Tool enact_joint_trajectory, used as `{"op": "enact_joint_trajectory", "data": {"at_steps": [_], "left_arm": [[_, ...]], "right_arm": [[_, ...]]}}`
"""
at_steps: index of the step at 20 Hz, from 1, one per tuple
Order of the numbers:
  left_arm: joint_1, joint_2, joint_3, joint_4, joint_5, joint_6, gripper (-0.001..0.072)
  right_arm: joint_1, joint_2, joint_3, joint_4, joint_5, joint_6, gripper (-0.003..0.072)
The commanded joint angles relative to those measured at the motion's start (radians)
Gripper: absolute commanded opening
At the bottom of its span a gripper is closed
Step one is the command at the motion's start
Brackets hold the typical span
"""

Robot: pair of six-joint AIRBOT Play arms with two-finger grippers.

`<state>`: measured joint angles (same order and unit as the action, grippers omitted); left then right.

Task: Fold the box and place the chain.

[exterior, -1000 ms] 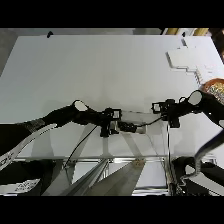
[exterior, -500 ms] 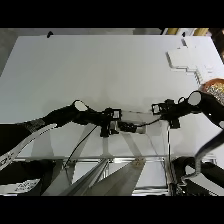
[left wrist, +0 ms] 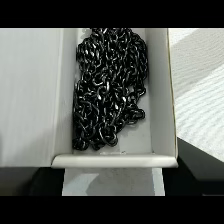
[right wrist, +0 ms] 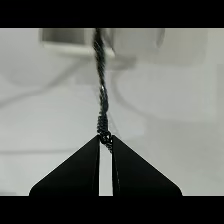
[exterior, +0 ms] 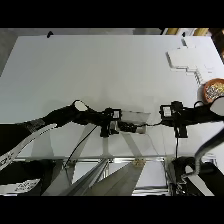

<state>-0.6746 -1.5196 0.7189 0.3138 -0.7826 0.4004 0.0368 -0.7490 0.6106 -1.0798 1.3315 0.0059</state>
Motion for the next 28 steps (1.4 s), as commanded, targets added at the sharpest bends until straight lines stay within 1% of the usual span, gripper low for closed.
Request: {"op": "enact_joint_trajectory", "data": {"at_steps": [1,3,5,7,10,12,13,15,16,18,21,23,24,27,28], "left_arm": [[0.000,0.000,0.000,0.000,0.000,0.000,0.0391],[0.000,0.000,0.000,0.000,0.000,0.000,0.0391],[0.000,0.000,0.000,0.000,0.000,0.000,0.0391],[0.000,0.000,0.000,0.000,0.000,0.000,0.0391],[0.000,0.000,0.000,0.000,0.000,0.000,0.0391],[0.000,0.000,0.000,0.000,0.000,0.000,0.0391],[0.000,0.000,0.000,0.000,0.000,0.000,0.0391],[0.000,0.000,0.000,0.000,0.000,0.000,0.0391],[0.000,0.000,0.000,0.000,0.000,0.000,0.0391],[0.000,0.000,0.000,0.000,0.000,0.000,0.0391],[0.000,0.000,0.000,0.000,0.000,0.000,0.0391],[0.000,0.000,0.000,0.000,0.000,0.000,0.0391],[0.000,0.000,0.000,0.000,0.000,0.000,0.0391],[0.000,0.000,0.000,0.000,0.000,0.000,0.0391],[0.000,0.000,0.000,0.000,0.000,0.000,0.0391]], "right_arm": [[0.001,0.103,-0.008,0.252,0.060,0.047,0.0015],[0.010,0.099,-0.035,0.433,-0.002,0.047,0.0016],[0.073,0.098,-0.064,0.522,-0.134,0.047,0.0016],[0.169,0.084,-0.069,0.528,-0.240,0.047,0.0016],[0.294,0.021,-0.069,0.509,-0.382,0.091,0.0016],[0.346,-0.039,-0.069,0.486,-0.443,0.134,0.0017],[0.362,-0.067,-0.069,0.469,-0.450,0.134,0.0022],[0.375,-0.091,-0.068,0.418,-0.459,0.137,0.0140],[0.374,-0.082,-0.068,0.400,-0.469,0.137,0.0141],[0.354,-0.042,-0.049,0.351,-0.476,0.166,0.0178],[0.268,0.023,0.031,0.199,-0.418,0.189,0.0179],[0.164,0.047,0.073,0.077,-0.391,0.188,0.0197],[0.109,0.050,0.075,0.043,-0.372,0.188,0.0207],[-0.042,0.007,0.074,-0.050,-0.266,0.096,0.0207],[-0.069,-0.024,0.074,-0.092,-0.258,0.064,0.0207]]}}
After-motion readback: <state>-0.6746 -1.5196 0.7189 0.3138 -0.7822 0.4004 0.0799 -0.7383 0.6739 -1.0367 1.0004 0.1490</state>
